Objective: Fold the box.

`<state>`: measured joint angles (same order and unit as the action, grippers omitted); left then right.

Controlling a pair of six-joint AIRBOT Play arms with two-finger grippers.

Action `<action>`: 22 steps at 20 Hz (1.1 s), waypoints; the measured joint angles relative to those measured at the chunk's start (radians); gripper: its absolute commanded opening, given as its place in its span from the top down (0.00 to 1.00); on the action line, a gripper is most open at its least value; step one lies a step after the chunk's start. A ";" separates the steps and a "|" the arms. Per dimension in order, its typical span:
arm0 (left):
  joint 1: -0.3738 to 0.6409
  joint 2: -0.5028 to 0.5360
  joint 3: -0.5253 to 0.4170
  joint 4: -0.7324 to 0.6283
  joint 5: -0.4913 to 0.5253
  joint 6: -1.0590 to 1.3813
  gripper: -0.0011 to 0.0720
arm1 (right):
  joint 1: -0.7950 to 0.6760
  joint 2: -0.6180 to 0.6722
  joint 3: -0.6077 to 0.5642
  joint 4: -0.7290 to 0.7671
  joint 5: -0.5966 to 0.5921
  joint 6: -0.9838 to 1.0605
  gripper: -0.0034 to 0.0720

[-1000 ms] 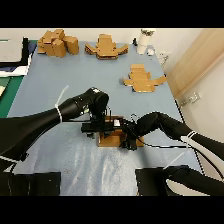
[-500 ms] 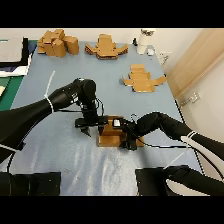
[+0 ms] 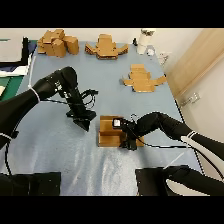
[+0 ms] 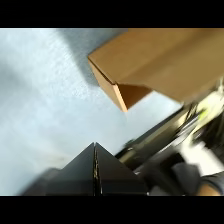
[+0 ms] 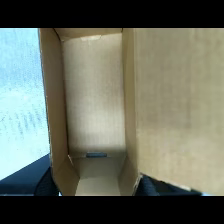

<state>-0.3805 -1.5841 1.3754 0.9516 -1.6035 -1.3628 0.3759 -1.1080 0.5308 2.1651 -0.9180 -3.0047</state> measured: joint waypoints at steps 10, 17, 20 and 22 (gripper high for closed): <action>0.093 0.040 -0.153 -0.016 0.224 0.574 0.97 | 0.000 0.000 0.000 0.000 0.000 0.000 0.26; 0.103 0.200 -0.475 -0.158 0.546 1.166 0.04 | 0.000 0.000 0.000 0.000 0.000 0.000 0.26; 0.058 0.248 -0.600 -0.242 0.673 1.402 0.04 | 0.000 0.000 0.000 0.000 0.000 0.000 0.26; 0.013 0.263 -0.649 -0.309 0.740 1.500 0.04 | 0.000 0.000 0.000 0.000 0.000 0.000 0.26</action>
